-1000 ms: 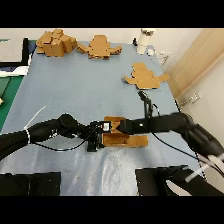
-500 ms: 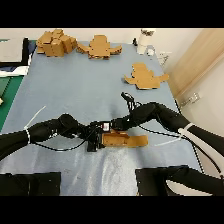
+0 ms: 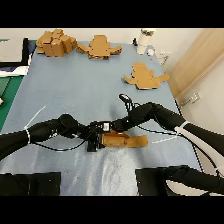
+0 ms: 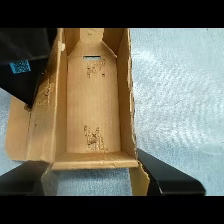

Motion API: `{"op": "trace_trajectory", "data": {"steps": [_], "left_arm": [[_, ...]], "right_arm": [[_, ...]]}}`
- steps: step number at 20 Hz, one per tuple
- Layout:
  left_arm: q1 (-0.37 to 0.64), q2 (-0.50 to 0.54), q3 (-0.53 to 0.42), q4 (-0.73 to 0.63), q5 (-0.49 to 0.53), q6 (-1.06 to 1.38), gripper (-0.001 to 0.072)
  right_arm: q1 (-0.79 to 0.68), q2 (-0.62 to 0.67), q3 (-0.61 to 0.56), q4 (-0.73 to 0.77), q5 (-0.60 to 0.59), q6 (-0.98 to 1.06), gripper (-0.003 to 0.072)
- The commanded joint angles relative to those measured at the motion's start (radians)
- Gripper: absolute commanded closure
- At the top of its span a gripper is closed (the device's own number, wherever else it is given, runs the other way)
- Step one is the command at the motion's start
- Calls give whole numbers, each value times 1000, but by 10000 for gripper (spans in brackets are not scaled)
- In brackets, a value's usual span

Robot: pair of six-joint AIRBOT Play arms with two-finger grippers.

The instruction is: Fold the box.

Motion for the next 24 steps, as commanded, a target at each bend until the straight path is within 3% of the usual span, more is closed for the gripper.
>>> {"op": "trace_trajectory", "data": {"steps": [1, 8, 11, 15, 16, 18, 21, 24], "left_arm": [[0, 0, 1, 0, 1, 0, 181], [0, 0, 1, 0, 1, 0, 181], [0, 0, 1, 0, 0, 0, 181], [0, 0, 1, 0, 1, 0, 181], [0, 0, 1, 0, 1, 0, 181], [0, 0, 1, 0, 1, 0, 181], [0, 0, 1, 0, 1, 0, 181], [0, 0, 1, 0, 1, 0, 181]], "right_arm": [[1, 6, 2, -2, -7, -4, 686], [-1, 267, 83, -245, -66, 82, 686], [0, 367, 65, -319, -203, 93, 686], [13, 503, -33, -305, -399, -101, 685], [12, 526, -66, -310, -460, -155, 614], [12, 541, -137, -359, -484, -287, 165], [12, 517, -212, -367, -306, -633, 165], [12, 457, -225, -363, -159, -838, 165]]}}
